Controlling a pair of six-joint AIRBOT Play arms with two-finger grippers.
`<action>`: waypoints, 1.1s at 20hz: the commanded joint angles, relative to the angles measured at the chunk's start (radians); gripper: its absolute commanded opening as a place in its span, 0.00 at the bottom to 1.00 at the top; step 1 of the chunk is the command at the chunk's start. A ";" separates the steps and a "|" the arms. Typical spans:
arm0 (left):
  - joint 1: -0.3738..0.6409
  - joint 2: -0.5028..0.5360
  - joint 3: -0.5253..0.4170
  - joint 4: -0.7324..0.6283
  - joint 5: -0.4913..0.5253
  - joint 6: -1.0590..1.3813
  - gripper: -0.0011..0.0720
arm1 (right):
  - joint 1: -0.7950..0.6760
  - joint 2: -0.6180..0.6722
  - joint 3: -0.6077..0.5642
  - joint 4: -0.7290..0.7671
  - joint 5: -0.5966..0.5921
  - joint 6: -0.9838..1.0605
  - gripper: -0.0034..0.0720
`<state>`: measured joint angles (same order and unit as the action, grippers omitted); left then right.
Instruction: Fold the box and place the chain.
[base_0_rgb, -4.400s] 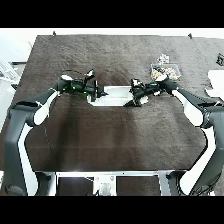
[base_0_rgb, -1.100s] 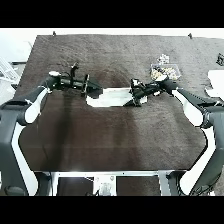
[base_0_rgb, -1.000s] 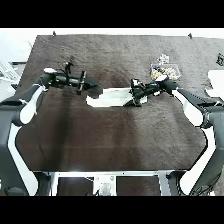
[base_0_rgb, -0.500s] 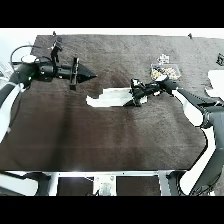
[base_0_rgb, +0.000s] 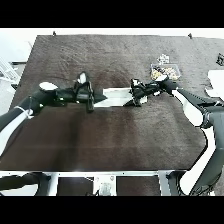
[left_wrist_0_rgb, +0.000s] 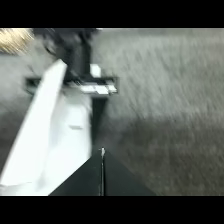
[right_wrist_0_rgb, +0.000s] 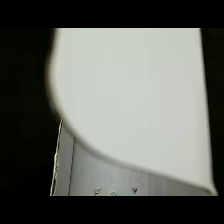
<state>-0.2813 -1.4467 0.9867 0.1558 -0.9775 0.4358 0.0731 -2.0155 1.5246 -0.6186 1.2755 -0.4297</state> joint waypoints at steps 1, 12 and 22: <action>-0.063 -0.053 -0.039 -0.007 0.125 0.009 0.03 | 0.000 0.000 0.000 0.000 0.000 0.000 0.81; -0.058 -0.302 0.301 -0.047 0.220 -0.020 0.04 | 0.000 0.000 0.000 0.000 0.000 0.000 0.81; -0.058 -0.318 0.327 -0.031 0.369 -0.016 0.04 | 0.000 0.000 0.000 0.000 0.000 0.000 0.81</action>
